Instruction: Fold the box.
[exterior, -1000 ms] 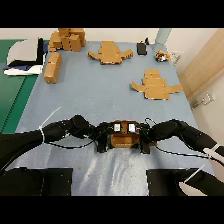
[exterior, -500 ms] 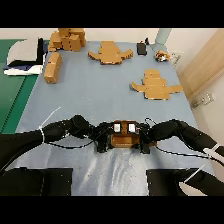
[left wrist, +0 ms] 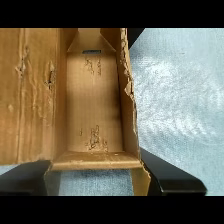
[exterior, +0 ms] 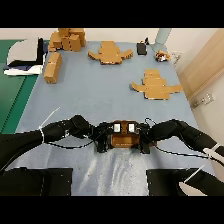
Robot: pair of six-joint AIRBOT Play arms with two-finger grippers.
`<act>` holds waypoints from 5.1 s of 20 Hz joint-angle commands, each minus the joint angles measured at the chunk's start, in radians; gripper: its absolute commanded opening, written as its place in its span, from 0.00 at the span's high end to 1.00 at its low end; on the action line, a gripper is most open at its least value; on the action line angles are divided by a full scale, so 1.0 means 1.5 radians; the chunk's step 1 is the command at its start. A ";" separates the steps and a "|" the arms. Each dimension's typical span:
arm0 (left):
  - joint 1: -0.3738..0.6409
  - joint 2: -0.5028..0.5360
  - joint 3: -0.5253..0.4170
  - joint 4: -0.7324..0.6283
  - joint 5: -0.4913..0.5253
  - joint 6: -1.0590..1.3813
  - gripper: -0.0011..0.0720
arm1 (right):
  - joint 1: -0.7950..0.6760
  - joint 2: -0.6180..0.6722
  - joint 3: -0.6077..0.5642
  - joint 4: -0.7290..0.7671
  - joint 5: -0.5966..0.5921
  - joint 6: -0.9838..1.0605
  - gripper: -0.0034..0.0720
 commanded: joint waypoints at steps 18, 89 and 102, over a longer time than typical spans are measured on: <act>-0.001 -0.001 0.000 0.000 0.000 0.000 0.35 | -0.010 0.112 0.006 -0.116 -0.073 0.212 0.00; -0.001 -0.001 0.000 0.000 0.000 0.000 0.35 | 0.009 0.231 -0.058 -0.138 0.004 0.196 0.25; -0.001 -0.001 0.000 0.000 0.000 0.000 0.35 | 0.063 0.170 -0.058 -0.043 0.084 0.086 0.73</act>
